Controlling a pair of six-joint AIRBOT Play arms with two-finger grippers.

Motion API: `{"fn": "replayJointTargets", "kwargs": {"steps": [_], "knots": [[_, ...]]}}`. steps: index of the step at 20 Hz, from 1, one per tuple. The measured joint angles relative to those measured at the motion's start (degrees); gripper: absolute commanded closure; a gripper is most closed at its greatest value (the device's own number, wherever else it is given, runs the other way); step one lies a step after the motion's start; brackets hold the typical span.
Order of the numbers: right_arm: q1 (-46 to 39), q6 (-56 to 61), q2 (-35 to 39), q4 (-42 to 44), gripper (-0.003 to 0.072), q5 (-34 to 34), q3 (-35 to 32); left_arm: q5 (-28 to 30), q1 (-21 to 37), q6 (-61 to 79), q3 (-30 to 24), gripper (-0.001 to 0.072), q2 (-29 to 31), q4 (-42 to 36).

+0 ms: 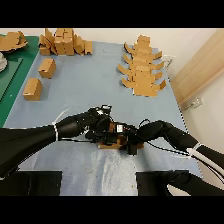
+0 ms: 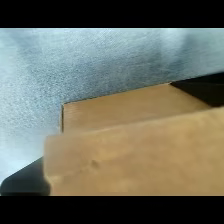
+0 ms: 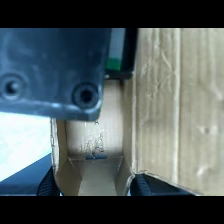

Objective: Fold the box.

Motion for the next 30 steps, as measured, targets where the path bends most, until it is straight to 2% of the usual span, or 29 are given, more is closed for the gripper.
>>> {"fn": "replayJointTargets", "kwargs": {"steps": [10, 11, 12, 13, 15, 16, 17, 25, 26, 27, 28, 30], "knots": [[0.0, 0.0, 0.0, -0.1, 0.0317, 0.0, 0.0, -1.4, 0.1, 0.2, 0.9, 0.0290, -2.2, 0.6], [0.0, 0.0, 0.0, -0.1, 0.0317, 0.0, 0.0, -1.5, 0.1, 0.2, 1.0, 0.0328, -2.4, 0.6], [0.0, 0.0, 0.0, -0.1, 0.0317, 0.0, 0.0, -1.6, 0.1, 0.2, 1.0, 0.0437, -2.6, 0.6], [0.0, 0.0, 0.0, -0.1, 0.0317, 0.0, 0.0, -1.8, 0.1, 0.2, 1.0, 0.0474, -2.8, 0.6], [0.0, 0.0, 0.0, -0.2, 0.0318, 0.0, 0.0, -2.0, 0.1, 0.2, 1.1, 0.0476, -2.9, 0.3], [0.0, 0.0, 0.0, -0.2, 0.0317, 0.0, 0.0, -2.0, 0.1, 0.2, 1.1, 0.0519, -3.0, 0.1], [0.0, 0.0, 0.0, -0.2, 0.0317, 0.0, 0.0, -2.0, 0.0, -0.1, 1.2, 0.0692, -3.1, -0.1], [0.0, 0.0, 0.0, -0.2, 0.0317, -0.1, 0.0, -2.1, 0.0, -1.7, 1.2, 0.0693, -3.1, -0.6], [0.0, 0.0, 0.0, -0.2, 0.0317, -0.1, 0.0, -2.1, 0.0, -2.0, 1.2, 0.0643, -3.1, -0.8], [0.0, -0.1, 0.0, -0.2, 0.0317, -0.1, 0.0, -1.9, 0.0, -2.2, 1.2, 0.0336, -3.1, -0.9], [0.0, -0.2, 0.0, -0.2, 0.0317, -0.1, 0.0, -1.0, 0.0, -2.7, 1.2, 0.0208, -3.1, -1.5], [0.0, -0.2, 0.0, -0.2, 0.0317, -0.1, 0.0, -0.7, 0.0, -4.5, 1.2, 0.0209, -3.1, -2.1]]}}
